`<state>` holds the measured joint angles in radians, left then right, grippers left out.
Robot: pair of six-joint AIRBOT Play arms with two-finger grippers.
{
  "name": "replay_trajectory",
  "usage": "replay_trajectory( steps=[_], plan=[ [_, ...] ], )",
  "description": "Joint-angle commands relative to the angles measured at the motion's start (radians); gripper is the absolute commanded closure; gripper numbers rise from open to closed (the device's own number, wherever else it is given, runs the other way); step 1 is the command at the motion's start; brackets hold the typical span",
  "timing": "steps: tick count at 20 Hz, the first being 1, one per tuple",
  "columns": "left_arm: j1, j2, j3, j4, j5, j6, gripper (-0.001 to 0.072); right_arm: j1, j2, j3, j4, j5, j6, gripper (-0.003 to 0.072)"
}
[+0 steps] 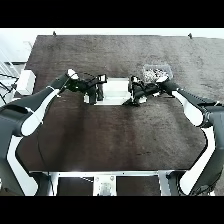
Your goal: Fold the box and place the chain.
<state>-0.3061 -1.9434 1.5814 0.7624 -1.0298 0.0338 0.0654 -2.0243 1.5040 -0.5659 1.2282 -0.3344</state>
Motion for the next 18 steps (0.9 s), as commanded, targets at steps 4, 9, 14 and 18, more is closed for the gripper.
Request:
replay_trajectory(
  steps=[4,9,14,18],
  plan=[
    [-0.001,-0.014,0.0,-0.142,0.001,0.064,0.0215,0.001,0.0,0.0,0.0,0.0,0.0,0.0134],
    [-0.001,-0.021,0.0,-0.144,-0.002,0.072,0.0242,0.001,0.0,0.0,0.0,0.0,0.0,0.0134],
    [0.0,-0.021,0.0,-0.144,-0.003,0.072,0.0095,0.001,0.0,0.0,0.0,0.0,0.0,0.0134],
    [0.0,-0.021,0.0,-0.143,-0.003,0.072,0.0094,0.001,0.0,0.0,0.0,0.0,0.0,0.0134]
  ],
)
